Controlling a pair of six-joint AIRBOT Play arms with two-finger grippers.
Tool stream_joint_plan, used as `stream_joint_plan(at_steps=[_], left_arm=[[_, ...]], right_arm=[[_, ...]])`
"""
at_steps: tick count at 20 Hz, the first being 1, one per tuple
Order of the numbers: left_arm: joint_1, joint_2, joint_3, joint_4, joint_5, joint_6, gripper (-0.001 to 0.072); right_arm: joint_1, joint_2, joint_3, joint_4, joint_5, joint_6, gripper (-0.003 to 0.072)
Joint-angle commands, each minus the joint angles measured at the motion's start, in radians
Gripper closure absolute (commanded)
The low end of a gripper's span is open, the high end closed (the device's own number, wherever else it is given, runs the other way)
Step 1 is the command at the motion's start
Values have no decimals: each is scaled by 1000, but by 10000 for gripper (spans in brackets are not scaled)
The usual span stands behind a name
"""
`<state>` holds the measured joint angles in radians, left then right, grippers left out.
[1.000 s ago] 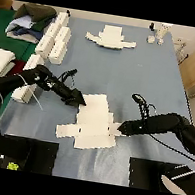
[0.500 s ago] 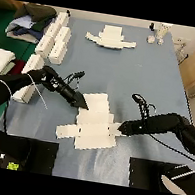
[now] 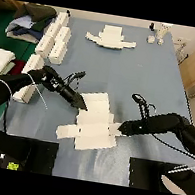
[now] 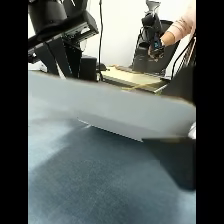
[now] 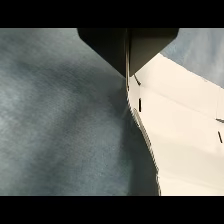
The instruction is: Fold the box.
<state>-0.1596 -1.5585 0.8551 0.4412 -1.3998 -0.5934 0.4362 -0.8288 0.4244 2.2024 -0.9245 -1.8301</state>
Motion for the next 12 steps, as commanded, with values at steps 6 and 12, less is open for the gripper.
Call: stream_joint_plan(at_steps=[6, 12], left_arm=[[-1, -1, 1, 4, -6, 52, 696], [-8, 27, 52, 1, 11, 190, 699]], right_arm=[[0, 1, 0, 0, 26, 0, 633], [-33, 1, 50, -272, 79, 188, 405]])
